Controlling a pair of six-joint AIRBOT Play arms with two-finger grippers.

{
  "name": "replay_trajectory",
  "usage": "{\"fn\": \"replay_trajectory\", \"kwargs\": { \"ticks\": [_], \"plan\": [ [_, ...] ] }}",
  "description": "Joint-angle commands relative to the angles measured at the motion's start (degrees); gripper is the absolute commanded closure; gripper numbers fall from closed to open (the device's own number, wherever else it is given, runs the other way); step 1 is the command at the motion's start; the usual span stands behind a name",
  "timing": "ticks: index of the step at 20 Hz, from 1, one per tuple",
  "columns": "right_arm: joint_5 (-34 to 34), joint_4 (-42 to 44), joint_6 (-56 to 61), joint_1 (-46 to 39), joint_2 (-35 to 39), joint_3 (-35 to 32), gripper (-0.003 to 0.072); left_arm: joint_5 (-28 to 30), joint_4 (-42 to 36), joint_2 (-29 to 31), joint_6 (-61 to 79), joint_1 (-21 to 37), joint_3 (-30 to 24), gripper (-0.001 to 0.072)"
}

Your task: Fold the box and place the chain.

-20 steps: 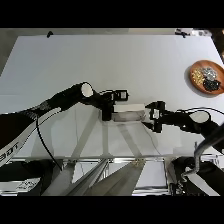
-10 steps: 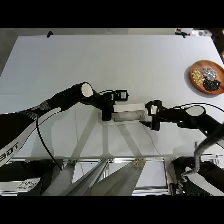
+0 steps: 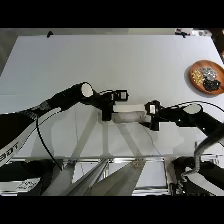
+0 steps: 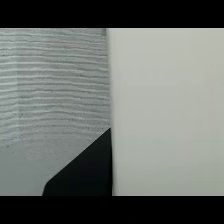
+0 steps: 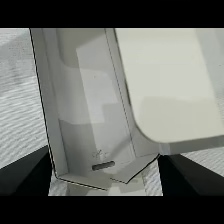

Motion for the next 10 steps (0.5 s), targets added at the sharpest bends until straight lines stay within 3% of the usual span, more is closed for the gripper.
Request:
{"fn": "replay_trajectory", "kwargs": {
  "ticks": [1,10],
  "plan": [
    [0.4,-0.9,0.6,0.0,-0.1,0.0,0.0033,0.1,0.0,0.0,0.0,0.0,0.0,0.0693],
    [0.2,-1.4,2.0,0.0,-0.1,0.0,0.0041,0.1,0.0,0.0,0.0,0.0,0.0,0.0693]
  ]
}}
